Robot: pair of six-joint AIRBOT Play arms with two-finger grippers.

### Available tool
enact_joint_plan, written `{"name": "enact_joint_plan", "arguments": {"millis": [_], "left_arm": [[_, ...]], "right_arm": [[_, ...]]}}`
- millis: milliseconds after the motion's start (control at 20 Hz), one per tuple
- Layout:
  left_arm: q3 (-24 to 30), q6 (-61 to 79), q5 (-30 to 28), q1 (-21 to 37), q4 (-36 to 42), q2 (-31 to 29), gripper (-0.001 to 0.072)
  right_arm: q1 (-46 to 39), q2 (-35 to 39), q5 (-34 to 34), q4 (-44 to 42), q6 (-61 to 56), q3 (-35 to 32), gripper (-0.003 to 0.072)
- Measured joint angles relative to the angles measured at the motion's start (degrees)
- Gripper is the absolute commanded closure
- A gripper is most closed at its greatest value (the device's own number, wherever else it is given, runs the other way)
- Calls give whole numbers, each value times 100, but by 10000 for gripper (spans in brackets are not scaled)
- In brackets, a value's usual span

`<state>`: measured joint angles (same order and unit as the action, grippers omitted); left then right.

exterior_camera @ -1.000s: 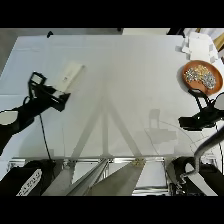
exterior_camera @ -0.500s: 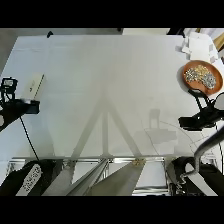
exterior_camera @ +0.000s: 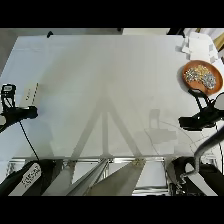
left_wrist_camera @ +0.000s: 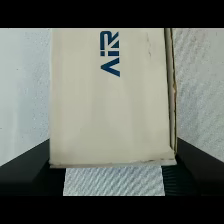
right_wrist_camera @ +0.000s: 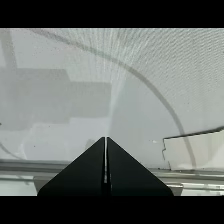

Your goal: Fold the box and place the chain.

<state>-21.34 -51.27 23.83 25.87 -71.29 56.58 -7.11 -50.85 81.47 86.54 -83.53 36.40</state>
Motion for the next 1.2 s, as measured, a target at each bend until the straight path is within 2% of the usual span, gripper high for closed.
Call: {"name": "enact_joint_plan", "arguments": {"millis": [50, 100, 200, 250, 300, 550, 850, 1050, 1100, 1150, 1200], "left_arm": [[-2, -11, 0, 9, -20, 44, 319], [-2, -17, 2, 9, -33, 81, 254], [-2, -20, 2, 11, -37, 129, 230], [-2, -22, 4, 13, -37, 142, 102], [0, -15, 44, 11, -70, 153, 8], [0, -17, 24, -98, -52, -7, 8], [0, -15, 2, -302, -72, -946, 12], [0, 184, 262, -953, -131, -1519, 18], [0, 232, 389, -1150, -146, -1663, 76], [0, 245, 516, -1320, -157, -1790, 238], [0, 271, 667, -1486, -157, -1919, 471]], "right_arm": [[0, 0, 0, 0, 0, 0, 676], [0, 0, 0, 0, 0, 0, 676], [0, 0, 0, 0, 0, 0, 676], [0, 0, -2, 0, 0, 0, 676], [0, 0, 0, 0, 0, 0, 676], [0, 0, -2, 0, 0, 0, 676], [0, 0, 0, 0, 0, 0, 676], [0, 0, 0, 0, 0, 0, 676], [0, 0, 0, 0, 0, 0, 676], [0, 0, 0, 0, 0, 0, 676], [0, 0, -2, 0, 0, 0, 676]]}}
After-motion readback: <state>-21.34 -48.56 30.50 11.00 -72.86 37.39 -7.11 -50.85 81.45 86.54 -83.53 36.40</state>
